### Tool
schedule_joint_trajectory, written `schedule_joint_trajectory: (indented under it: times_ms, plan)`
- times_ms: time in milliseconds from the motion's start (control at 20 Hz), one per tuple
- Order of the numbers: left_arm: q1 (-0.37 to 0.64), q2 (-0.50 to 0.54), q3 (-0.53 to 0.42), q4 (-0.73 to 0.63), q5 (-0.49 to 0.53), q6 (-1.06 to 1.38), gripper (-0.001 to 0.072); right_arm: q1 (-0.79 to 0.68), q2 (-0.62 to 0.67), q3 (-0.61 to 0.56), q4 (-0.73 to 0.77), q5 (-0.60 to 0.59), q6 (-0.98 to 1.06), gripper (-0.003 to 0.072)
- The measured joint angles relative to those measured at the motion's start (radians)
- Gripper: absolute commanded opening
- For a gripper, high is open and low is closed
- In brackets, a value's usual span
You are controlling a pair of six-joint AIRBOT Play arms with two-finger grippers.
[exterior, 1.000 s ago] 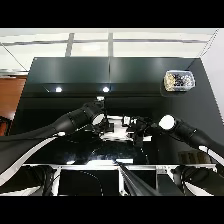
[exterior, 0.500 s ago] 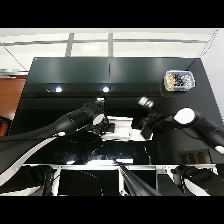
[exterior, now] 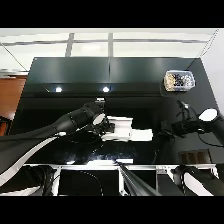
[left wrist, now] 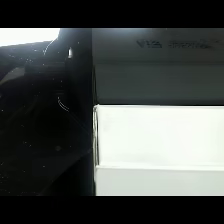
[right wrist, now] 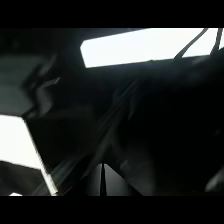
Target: Fold the box and place the chain.
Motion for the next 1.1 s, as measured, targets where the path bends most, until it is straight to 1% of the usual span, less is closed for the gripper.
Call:
schedule_joint_trajectory:
  times_ms: [200,350,400,450,500,650,800,1000,1050,1100]
  plan:
    - [0.000,-0.005,0.000,0.000,-0.002,0.000,0.0031,0.080,-0.099,-0.021,0.157,0.018,-0.051,0.0016]
    - [0.000,-0.007,0.000,0.000,-0.003,0.000,0.0031,0.126,-0.142,-0.025,0.284,0.005,-0.142,0.0017]
    - [0.000,-0.007,0.000,0.000,-0.002,0.000,0.0031,0.133,-0.148,-0.023,0.320,0.002,-0.182,0.0077]
    - [0.000,-0.007,0.000,0.000,-0.002,0.000,0.0031,0.139,-0.154,-0.018,0.357,0.002,-0.222,0.0469]
    - [0.000,-0.007,0.000,0.001,-0.002,0.000,0.0031,0.143,-0.158,-0.011,0.385,0.003,-0.253,0.0640]
    - [0.000,-0.007,0.000,0.001,-0.002,0.000,0.0031,0.151,-0.164,0.013,0.441,0.023,-0.313,0.0639]
    - [0.000,-0.007,0.000,0.001,-0.003,0.000,0.0031,0.181,-0.166,0.030,0.463,0.032,-0.334,0.0629]
    - [0.000,-0.007,0.000,0.001,-0.003,0.001,0.0031,0.280,-0.167,0.053,0.477,-0.032,-0.302,0.0628]
    - [0.000,-0.007,0.000,0.001,-0.004,0.001,0.0031,0.312,-0.167,0.064,0.471,-0.057,-0.280,0.0585]
    - [0.000,-0.007,0.000,0.001,-0.004,0.001,0.0031,0.343,-0.167,0.077,0.454,-0.079,-0.251,0.0559]
